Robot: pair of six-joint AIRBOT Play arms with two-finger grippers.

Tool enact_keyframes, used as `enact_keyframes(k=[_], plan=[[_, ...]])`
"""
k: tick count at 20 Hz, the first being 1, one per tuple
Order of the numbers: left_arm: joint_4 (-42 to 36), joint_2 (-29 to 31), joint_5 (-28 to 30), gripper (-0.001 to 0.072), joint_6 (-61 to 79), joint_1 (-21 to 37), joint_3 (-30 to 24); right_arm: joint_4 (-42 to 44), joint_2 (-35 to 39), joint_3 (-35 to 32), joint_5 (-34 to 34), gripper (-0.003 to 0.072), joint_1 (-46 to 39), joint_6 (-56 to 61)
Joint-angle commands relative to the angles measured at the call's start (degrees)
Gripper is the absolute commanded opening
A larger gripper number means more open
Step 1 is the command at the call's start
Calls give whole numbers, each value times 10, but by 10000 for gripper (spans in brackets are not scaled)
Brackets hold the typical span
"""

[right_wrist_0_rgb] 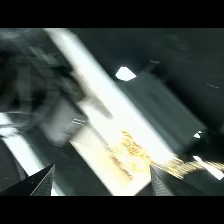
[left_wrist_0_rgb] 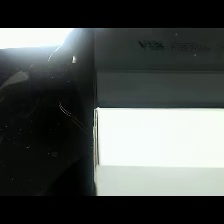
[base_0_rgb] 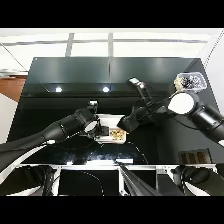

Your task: Fold the box and place the chain.

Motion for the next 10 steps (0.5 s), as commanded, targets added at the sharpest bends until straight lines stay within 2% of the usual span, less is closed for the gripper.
enact_keyframes(k=[1, 3, 5, 7, 10], plan=[[0, 0, 1, 30, 0, 1, 0, -73, 23, -1, 54, 697, -107, 0], [0, 0, 1, 30, 0, 1, 0, -127, 26, -5, 29, 697, -188, 5], [0, 0, 1, 30, 0, 0, 0, -178, 25, -38, -92, 697, -265, 64], [0, 0, 1, 30, 0, 0, 0, -229, 13, -78, -222, 697, -317, 171], [0, 0, 1, 30, 0, 0, 0, -250, -67, -80, -332, 697, -353, 249]])
